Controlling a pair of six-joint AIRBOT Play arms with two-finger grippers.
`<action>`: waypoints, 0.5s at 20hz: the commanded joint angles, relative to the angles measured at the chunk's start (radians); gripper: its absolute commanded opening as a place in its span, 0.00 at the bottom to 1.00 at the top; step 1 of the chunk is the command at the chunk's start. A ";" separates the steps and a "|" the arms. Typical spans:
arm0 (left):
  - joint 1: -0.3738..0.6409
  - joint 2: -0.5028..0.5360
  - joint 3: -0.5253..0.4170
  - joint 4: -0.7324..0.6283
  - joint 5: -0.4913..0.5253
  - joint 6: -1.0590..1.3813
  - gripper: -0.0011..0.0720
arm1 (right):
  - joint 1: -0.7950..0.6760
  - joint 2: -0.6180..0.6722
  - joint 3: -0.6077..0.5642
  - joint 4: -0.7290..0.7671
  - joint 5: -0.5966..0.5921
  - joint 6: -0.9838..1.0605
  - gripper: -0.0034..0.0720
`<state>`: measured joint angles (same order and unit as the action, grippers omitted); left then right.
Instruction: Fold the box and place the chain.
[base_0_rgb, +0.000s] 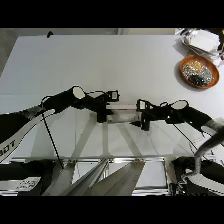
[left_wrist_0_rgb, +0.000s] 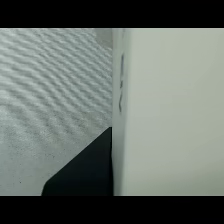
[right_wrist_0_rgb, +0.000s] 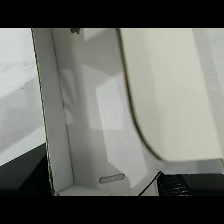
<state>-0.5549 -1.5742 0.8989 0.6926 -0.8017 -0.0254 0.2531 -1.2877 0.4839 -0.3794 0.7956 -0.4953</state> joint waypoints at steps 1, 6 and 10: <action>0.000 0.000 0.000 0.000 0.001 -0.002 0.03 | -0.008 -0.016 0.000 -0.005 0.001 -0.012 0.82; 0.000 0.000 0.000 0.000 0.001 -0.002 0.03 | -0.037 -0.023 0.000 -0.028 -0.021 -0.014 0.82; 0.000 0.000 0.000 0.000 0.001 -0.002 0.03 | -0.035 -0.050 0.000 -0.001 -0.019 -0.070 0.77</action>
<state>-0.5549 -1.5742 0.8989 0.6922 -0.8013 -0.0265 0.2188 -1.3220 0.4843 -0.3988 0.7864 -0.5274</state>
